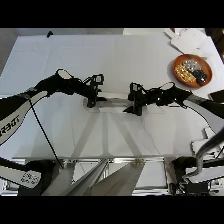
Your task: Fold the box and place the chain.
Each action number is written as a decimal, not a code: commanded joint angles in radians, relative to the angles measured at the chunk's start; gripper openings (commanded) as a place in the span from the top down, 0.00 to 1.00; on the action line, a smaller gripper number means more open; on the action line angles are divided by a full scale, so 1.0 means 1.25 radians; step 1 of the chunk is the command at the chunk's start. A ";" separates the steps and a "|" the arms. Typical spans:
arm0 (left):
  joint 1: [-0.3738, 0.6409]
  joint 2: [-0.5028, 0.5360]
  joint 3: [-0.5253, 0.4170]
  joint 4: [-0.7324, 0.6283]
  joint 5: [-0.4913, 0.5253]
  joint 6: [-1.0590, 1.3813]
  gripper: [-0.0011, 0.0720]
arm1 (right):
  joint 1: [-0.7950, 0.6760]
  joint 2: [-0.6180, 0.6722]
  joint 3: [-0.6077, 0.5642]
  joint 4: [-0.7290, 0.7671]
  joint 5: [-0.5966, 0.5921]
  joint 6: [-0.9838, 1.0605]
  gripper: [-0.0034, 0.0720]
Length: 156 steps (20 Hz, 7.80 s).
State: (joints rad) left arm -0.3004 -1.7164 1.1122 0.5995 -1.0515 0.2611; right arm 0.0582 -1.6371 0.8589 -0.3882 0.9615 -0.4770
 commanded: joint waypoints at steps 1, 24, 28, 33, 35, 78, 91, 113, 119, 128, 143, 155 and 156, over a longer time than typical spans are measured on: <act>0.000 0.000 0.000 0.000 0.000 0.000 0.97 | 0.000 0.000 0.001 0.000 0.000 0.000 0.41; 0.002 0.001 0.000 -0.001 -0.005 0.001 0.35 | 0.000 0.000 0.001 0.000 0.000 0.000 0.41; 0.029 0.020 0.000 0.000 -0.005 0.001 0.35 | 0.000 0.000 0.001 0.000 0.000 0.000 0.41; 0.096 0.054 0.000 0.001 -0.017 0.000 0.35 | 0.000 0.000 0.001 0.000 0.000 0.000 0.41; 0.128 0.066 0.000 0.001 -0.025 0.000 0.35 | 0.000 0.000 0.001 0.000 0.000 0.000 0.41; 0.026 0.023 -0.052 -0.121 0.094 -0.460 0.97 | 0.000 0.000 0.001 0.000 0.000 0.000 0.41; 0.193 0.198 -0.052 -0.057 -0.066 -0.460 0.87 | 0.000 0.000 0.001 0.000 0.000 0.000 0.41; 0.055 0.103 -0.070 0.192 -0.049 -0.032 0.66 | 0.000 0.000 0.001 0.000 0.000 0.000 0.41; 0.050 0.093 -0.070 0.192 -0.087 -0.032 0.67 | 0.000 0.000 0.001 0.000 0.000 0.000 0.41; 0.051 0.093 -0.070 0.266 -0.079 -0.067 0.66 | 0.000 0.000 0.001 0.000 0.000 0.000 0.41; 0.049 0.093 -0.070 0.194 -0.103 0.007 0.46 | 0.000 0.000 0.001 0.000 0.000 0.000 0.41; 0.034 0.093 -0.070 0.161 -0.105 0.010 0.61 | 0.000 0.000 0.001 0.000 0.000 0.000 0.41; 0.034 0.093 -0.070 0.161 -0.107 0.010 0.61 | 0.000 0.000 0.001 0.000 0.000 0.000 0.41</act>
State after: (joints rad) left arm -0.2565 -1.6001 1.0245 0.8013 -1.1793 0.2737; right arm 0.0582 -1.6367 0.8593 -0.3885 0.9604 -0.4778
